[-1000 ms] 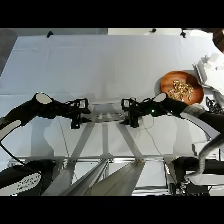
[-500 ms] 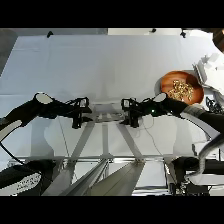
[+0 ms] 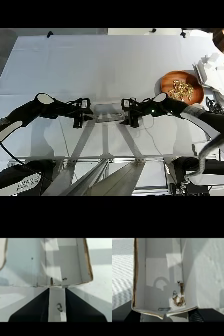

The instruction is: Fold the box and place the chain.

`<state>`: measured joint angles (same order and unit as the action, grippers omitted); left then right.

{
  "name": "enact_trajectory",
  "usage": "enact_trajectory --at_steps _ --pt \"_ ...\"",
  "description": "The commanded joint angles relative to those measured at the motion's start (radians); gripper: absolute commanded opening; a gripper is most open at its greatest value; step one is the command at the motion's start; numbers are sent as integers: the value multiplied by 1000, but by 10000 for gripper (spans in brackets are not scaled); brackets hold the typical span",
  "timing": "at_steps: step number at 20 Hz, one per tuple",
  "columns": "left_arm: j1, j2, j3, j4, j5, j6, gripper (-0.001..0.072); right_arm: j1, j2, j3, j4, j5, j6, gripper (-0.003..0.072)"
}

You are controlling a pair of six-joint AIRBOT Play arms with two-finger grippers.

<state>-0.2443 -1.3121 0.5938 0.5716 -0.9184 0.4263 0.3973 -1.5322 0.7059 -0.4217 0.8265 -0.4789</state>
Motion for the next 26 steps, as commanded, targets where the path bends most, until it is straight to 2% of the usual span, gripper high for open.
enact_trajectory --at_steps 1,3,12,13,14,19,23,26 --pt "-1 -1 0 -40 5 1 200 0 0 1 0 0 0 522" --pt "-1 -1 0 -40 6 0 128 0 0 1 0 0 0 522" --pt "-13 -1 0 -43 2 -1 123 0 0 1 0 0 0 522" --pt "-13 -1 0 -43 2 -4 35 0 0 1 0 0 0 522" --pt "-13 -1 0 -41 3 -4 10 0 0 1 0 0 0 522" --pt "-9 5 0 -35 40 -9 9 0 0 1 0 0 0 522" --pt "26 92 0 6 58 -104 9 0 0 1 0 0 0 522" --pt "48 217 0 174 50 -226 9 0 0 1 0 0 0 522"
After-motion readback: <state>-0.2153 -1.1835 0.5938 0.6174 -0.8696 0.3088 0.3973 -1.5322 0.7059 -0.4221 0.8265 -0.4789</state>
